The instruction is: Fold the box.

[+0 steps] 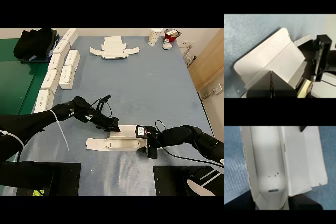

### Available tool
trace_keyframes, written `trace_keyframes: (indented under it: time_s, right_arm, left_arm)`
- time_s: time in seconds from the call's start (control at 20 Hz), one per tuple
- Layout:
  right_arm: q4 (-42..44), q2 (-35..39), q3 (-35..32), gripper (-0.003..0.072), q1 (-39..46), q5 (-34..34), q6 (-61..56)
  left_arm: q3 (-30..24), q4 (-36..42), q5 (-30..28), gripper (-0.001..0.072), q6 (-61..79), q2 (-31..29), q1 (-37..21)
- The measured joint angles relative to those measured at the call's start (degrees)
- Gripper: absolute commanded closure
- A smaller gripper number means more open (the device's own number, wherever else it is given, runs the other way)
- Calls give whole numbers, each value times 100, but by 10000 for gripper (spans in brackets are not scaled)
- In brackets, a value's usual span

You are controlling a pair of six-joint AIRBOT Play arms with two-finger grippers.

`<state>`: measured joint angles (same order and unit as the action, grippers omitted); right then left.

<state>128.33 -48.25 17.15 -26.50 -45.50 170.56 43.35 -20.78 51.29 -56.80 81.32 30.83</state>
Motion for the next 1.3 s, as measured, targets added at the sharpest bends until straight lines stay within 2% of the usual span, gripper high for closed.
trace_keyframes:
  time_s: [0.15,0.3,0.4,0.6,0.95,1.0,1.05,1.1,1.3]
  right_arm:
    - [-2,0,0,217,0,-2,4]
    - [-2,0,0,217,0,-2,7]
    - [-2,0,0,216,0,-2,7]
    - [-2,0,0,216,0,-2,7]
    - [-2,0,0,217,0,-2,4]
    - [-2,0,0,217,0,-2,7]
    - [-2,0,0,217,0,-2,4]
    - [-2,0,0,217,0,-2,4]
    - [-2,0,0,216,0,-2,4]
  left_arm:
    - [11,-9,90,699,166,-13,-28]
    - [33,-81,273,701,485,-369,-66]
    - [42,-291,308,700,629,-874,-85]
    - [-59,-1180,398,701,702,-2212,50]
    - [-992,-3036,251,693,815,-4347,789]
    - [-1145,-3233,240,528,970,-4527,798]
    - [-1311,-3362,208,61,1207,-4680,772]
    - [-1484,-3416,173,25,1475,-4780,693]
    - [-2055,-3270,-168,26,2623,-4769,424]
